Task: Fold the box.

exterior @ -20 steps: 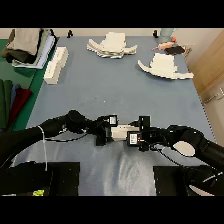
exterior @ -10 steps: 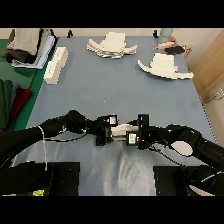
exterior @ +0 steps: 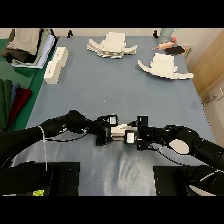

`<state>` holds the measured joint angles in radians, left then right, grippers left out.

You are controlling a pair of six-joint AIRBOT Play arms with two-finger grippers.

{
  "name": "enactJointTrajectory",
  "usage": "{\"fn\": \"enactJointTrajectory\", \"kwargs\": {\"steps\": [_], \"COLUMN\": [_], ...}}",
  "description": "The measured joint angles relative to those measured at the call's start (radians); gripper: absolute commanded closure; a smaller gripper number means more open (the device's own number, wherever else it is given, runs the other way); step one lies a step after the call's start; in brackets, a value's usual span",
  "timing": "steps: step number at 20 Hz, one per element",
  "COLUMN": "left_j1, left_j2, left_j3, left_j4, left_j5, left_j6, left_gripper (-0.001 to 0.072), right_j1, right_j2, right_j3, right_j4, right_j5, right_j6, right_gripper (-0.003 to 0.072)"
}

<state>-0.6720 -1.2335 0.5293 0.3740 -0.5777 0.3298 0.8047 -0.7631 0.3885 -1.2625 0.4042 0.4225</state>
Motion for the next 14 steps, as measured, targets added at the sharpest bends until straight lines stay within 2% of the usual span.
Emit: {"fn": "enactJointTrajectory", "kwargs": {"steps": [14], "left_j1": [-0.001], "left_j2": [0.000], "left_j3": [0.000], "left_j4": [0.001], "left_j5": [-0.004], "left_j6": [0.000], "left_gripper": [0.0188], "right_j1": [0.000], "right_j2": [0.040], "right_j3": [0.000], "right_j4": [0.027], "right_j5": [0.079], "right_j6": [0.002], "right_gripper": [0.0273]}}
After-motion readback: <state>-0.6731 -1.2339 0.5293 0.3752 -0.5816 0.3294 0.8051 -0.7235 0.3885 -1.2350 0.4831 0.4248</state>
